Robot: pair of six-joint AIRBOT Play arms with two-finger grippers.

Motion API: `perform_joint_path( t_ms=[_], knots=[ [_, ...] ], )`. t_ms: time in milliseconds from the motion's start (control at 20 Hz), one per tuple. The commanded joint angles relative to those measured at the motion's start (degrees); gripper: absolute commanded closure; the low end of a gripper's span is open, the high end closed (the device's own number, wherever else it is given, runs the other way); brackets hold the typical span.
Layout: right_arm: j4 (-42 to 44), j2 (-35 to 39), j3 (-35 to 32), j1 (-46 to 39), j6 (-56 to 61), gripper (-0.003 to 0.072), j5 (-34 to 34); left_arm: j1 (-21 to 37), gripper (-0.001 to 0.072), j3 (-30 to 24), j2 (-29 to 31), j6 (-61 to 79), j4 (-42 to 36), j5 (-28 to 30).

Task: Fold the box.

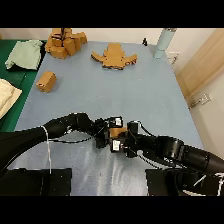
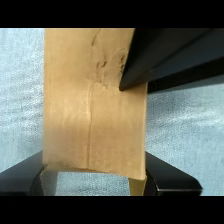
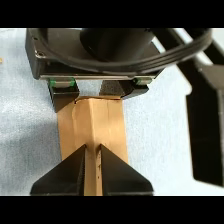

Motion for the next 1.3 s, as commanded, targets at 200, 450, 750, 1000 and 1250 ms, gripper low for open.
perform_joint_path(
  t_ms=[200,450,750,1000,1250],
  knots=[
    [0.0,0.1,0.1,0.0,0.0,0.0598,-0.7,0.0,0.0331,0.0,0.0,0.0,0.0,0.0],
    [0.0,0.1,0.3,0.0,0.0,0.0598,-0.7,0.0,0.0331,0.0,0.0,0.0,0.0,0.0],
    [0.0,0.2,0.4,0.0,0.0,0.0598,-0.6,0.0,0.0331,0.0,0.0,0.0,0.0,0.0],
    [0.0,1.2,0.4,0.0,0.0,0.0598,-0.5,0.0,0.0331,0.0,0.0,0.0,0.0,0.0],
    [0.6,1.4,0.4,0.0,0.0,0.0598,-1.1,0.0,0.0331,0.0,0.0,0.0,0.0,0.0]
  ],
)
